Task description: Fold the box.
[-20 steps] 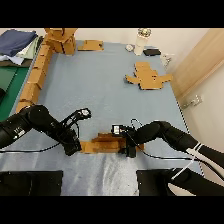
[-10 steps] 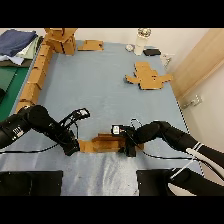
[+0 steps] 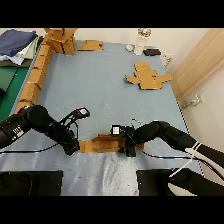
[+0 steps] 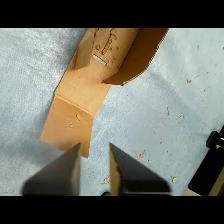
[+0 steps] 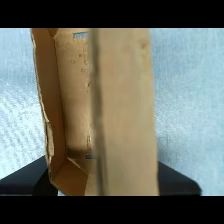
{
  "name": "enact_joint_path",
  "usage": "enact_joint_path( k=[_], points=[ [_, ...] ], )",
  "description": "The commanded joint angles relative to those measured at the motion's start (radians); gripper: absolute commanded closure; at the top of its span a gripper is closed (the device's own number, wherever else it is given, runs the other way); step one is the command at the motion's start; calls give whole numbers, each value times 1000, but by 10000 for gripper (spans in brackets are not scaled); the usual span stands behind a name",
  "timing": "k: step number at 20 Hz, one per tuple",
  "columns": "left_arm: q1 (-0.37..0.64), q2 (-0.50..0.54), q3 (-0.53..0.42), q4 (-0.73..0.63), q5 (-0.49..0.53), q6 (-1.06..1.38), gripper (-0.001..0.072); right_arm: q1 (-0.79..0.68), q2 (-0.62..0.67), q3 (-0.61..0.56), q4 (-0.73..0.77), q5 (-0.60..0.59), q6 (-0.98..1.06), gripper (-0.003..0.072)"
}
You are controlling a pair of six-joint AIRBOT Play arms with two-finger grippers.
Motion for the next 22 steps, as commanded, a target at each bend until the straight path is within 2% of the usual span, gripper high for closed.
enact_joint_path(
  k=[1, 4, 5, 6, 8, 10, 13, 16, 18, 22],
  points=[
    [0, 0, -3, -63, -29, -26, 697, 1, 1, 0, 1, 1, -1, 132],
    [0, -21, -16, -290, -103, -188, 698, 1, 1, 0, 1, -15, 0, 131],
    [-7, -30, -25, -396, -89, -209, 698, 1, 1, 0, -2, -17, 0, 131],
    [-24, -38, -28, -491, -39, -209, 698, 0, 1, 0, -3, -18, 0, 131],
    [-64, -55, -28, -614, 126, -207, 698, 0, 1, 0, -6, -18, 0, 131],
    [-76, -92, -27, -657, 286, -187, 698, 0, 1, 0, -7, -18, 0, 131],
    [-67, -174, -11, -749, 387, -92, 699, 0, 1, 0, -10, -18, 0, 131],
    [-68, -256, 51, -673, 460, -89, 700, 0, 1, 0, -10, -18, 0, 131],
    [-68, -288, 82, -563, 497, -143, 701, 0, 1, 0, -10, -17, 0, 131],
    [-68, -370, 119, -281, 434, -335, 701, 0, 1, 0, -10, -17, 0, 132]
  ],
)
